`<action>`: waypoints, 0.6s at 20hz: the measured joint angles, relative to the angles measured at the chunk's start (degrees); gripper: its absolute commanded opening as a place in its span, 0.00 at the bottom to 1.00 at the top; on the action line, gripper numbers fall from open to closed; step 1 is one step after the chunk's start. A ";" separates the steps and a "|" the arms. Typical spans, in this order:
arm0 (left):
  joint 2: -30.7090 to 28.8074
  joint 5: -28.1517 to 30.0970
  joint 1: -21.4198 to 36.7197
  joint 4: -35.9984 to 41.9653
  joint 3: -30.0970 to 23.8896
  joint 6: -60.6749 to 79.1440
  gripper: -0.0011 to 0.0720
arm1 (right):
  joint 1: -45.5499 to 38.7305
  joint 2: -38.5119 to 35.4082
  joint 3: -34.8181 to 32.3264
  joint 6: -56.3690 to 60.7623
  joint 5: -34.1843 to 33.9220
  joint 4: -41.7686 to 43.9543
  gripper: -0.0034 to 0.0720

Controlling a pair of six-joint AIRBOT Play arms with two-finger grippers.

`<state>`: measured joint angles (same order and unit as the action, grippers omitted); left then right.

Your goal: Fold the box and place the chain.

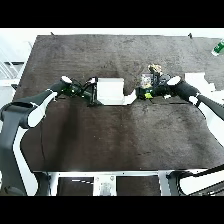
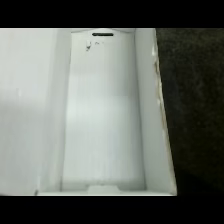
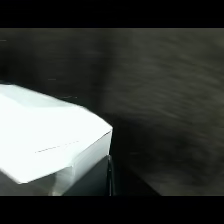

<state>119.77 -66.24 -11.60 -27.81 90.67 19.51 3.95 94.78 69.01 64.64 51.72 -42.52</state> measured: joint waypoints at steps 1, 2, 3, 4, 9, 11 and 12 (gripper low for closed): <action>0.00 -0.02 0.00 0.00 0.00 0.00 0.74 | 0.31 -0.04 1.09 -0.13 0.83 0.11 0.41; 0.00 0.00 0.00 0.00 0.00 0.00 0.74 | 0.61 -0.09 2.16 -0.13 1.90 0.24 0.42; 0.00 0.00 0.00 0.00 0.00 0.00 0.74 | 0.90 -0.11 2.97 -0.13 2.78 0.37 0.47; 0.00 0.00 0.00 0.00 0.00 0.00 0.74 | 1.20 -0.11 3.63 -0.13 3.50 0.44 0.49; 0.00 0.02 0.00 -0.02 0.00 0.00 0.74 | 2.73 0.20 4.92 -0.13 5.09 0.59 0.59; 0.00 0.04 0.00 -0.02 0.00 0.00 0.74 | 3.28 0.59 5.09 0.20 5.09 0.55 0.63; 0.00 0.04 0.00 -0.02 0.00 0.02 0.74 | 3.48 0.79 5.14 0.44 5.09 0.35 0.63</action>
<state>119.77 -66.19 -11.60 -27.83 90.67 19.53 7.42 95.57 74.15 65.08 56.82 -42.17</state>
